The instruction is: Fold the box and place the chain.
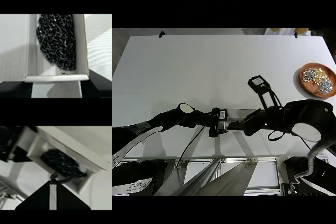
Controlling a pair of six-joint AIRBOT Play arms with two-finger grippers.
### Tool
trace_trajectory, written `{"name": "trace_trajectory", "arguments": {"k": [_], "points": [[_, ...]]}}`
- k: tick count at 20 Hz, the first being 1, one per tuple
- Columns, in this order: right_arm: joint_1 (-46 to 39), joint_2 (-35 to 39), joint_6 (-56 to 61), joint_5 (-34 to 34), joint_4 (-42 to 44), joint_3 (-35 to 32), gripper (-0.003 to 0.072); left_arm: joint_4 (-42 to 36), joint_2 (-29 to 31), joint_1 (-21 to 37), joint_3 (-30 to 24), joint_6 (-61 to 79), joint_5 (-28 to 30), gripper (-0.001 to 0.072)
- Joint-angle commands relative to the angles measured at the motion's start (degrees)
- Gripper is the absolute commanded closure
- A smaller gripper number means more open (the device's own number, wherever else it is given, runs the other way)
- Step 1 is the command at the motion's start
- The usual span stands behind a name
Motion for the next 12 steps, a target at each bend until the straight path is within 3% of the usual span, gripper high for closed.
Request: {"name": "trace_trajectory", "arguments": {"k": [1,4,7,9,12], "points": [[4.1,-1.9,0.2,-6.8,1.2,0.0,0.0671,0.0,0.0,0.0,0.0,0.0,0.0,0.0434],[4.1,-6.1,0.2,-6.7,-0.8,0.0,0.0663,0.0,0.0,0.0,0.0,0.0,0.0,0.0434],[4.1,-8.7,0.1,-7.5,-1.2,0.0,0.0485,0.0,0.0,0.0,0.0,0.0,0.0,0.0434],[2.3,-8.6,-0.6,-8.4,-1.0,1.4,0.0484,0.0,0.0,0.0,0.0,0.0,0.0,0.0434],[-4.4,-8.6,-8.2,-6.7,1.8,6.9,0.0422,0.0,0.0,0.0,0.0,0.0,0.0,0.0434]]}}
